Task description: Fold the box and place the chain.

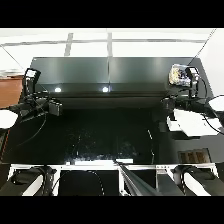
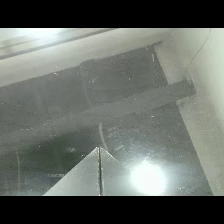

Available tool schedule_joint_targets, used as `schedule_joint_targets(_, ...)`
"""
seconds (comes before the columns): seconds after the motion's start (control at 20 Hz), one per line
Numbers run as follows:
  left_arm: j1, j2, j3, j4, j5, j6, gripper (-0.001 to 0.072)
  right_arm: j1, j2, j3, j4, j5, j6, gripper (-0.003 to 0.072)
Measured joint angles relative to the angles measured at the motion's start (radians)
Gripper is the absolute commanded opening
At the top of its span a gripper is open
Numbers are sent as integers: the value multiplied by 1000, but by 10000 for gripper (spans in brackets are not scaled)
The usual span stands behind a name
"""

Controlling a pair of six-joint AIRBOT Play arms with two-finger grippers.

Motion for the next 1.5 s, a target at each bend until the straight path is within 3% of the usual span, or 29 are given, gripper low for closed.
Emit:
schedule_joint_targets(0.7,0,0,0,0,0,0,27,0,0,0,0,-3,0,16)
schedule_joint_targets(0.95,0,-8,0,-7,42,0,30,0,0,0,77,-102,0,39)
schedule_joint_targets(1.0,0,-18,0,-17,64,0,179,0,0,0,93,-130,1,431)
schedule_joint_targets(1.05,0,-29,0,-26,82,0,597,0,-2,0,100,-167,1,717)
schedule_joint_targets(1.1,0,-43,0,-34,101,0,709,0,-4,0,98,-201,1,717)
schedule_joint_targets(1.3,0,-98,0,-53,130,-6,709,-66,-29,12,-45,-331,83,715)
schedule_joint_targets(1.5,0,-116,1,-60,111,-11,709,-378,-122,134,-209,-327,296,716)
